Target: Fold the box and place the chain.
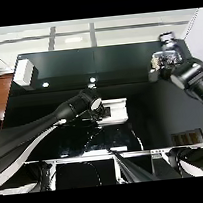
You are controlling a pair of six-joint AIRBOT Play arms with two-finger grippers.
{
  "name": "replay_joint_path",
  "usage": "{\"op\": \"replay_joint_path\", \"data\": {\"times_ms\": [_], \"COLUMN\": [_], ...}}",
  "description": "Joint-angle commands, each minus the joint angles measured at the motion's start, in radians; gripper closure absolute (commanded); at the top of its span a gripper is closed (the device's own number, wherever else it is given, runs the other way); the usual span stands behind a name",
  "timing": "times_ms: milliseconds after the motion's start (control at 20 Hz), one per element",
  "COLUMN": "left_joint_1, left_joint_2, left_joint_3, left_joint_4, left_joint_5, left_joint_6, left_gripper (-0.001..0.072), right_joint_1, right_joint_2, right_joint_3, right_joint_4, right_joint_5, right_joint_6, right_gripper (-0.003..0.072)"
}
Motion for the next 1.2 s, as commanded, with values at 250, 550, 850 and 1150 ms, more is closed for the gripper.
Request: {"op": "replay_joint_path", "data": {"times_ms": [250, 550, 850, 1150], "left_joint_1": [0.003, 0.003, 0.003, 0.003], "left_joint_2": [0.0, 0.0, -0.001, -0.002], "left_joint_3": [0.0, 0.0, 0.0, 0.0], "left_joint_4": [0.003, 0.003, 0.003, 0.003], "left_joint_5": [0.0, 0.0, 0.0, 0.0], "left_joint_6": [0.0, 0.0, 0.0, 0.0], "left_gripper": [0.0685, 0.0685, 0.0685, 0.0685], "right_joint_1": [-0.365, -0.464, -0.493, -0.494], "right_joint_2": [-0.402, -0.794, -0.892, -0.85], "right_joint_3": [0.315, 0.77, 0.803, 0.838], "right_joint_4": [0.333, 0.451, 0.509, 0.512], "right_joint_5": [-0.163, 0.142, 0.099, 0.165], "right_joint_6": [-0.011, -0.033, -0.144, -0.29], "right_gripper": [-0.0034, -0.0034, 0.0164, 0.0672]}}
